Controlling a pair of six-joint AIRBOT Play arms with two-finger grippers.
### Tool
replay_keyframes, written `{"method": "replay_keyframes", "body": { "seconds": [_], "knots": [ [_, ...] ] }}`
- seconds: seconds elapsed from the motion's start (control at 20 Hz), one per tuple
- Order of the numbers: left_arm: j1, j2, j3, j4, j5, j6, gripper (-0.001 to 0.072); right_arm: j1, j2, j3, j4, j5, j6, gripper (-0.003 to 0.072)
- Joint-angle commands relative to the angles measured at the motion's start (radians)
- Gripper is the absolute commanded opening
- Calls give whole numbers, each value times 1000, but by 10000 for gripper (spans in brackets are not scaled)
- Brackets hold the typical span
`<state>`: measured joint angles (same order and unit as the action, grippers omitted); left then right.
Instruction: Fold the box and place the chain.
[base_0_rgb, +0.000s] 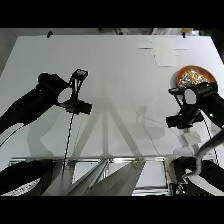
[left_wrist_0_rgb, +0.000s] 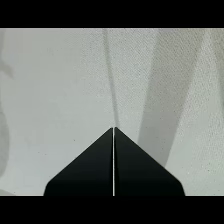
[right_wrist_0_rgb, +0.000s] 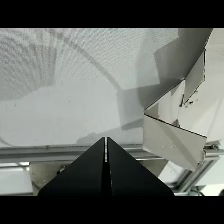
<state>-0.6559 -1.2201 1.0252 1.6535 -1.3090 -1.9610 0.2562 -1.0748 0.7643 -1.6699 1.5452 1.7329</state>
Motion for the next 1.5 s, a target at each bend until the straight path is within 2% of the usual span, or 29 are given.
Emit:
{"method": "replay_keyframes", "body": {
  "seconds": [0.0,0.4,0.65,0.75,0.85,1.05,1.1,1.15,1.2,1.3,1.45],
  "knots": [
    [1,1,0,0,0,0,8,-1,1,0,0,0,0,18],
    [1,1,0,0,0,0,8,-1,1,0,0,-4,0,18],
    [1,1,0,0,0,0,8,-1,0,0,-27,-149,-39,19],
    [1,1,0,0,0,0,8,-9,1,4,-163,-203,-56,19],
    [1,1,0,0,0,0,8,-64,1,11,-306,-195,-55,17],
    [1,1,0,0,0,0,8,-315,1,11,-500,-206,-90,20],
    [1,1,0,0,0,0,8,-389,0,11,-517,-221,-126,86],
    [1,1,0,0,0,0,8,-468,0,11,-517,-238,-182,368],
    [1,1,0,0,0,0,8,-532,-3,11,-511,-254,-219,575],
    [1,1,0,0,0,0,8,-631,-30,10,-499,-280,-222,578],
    [1,1,0,0,0,0,8,-706,-91,10,-556,-301,-223,575]
  ]
}}
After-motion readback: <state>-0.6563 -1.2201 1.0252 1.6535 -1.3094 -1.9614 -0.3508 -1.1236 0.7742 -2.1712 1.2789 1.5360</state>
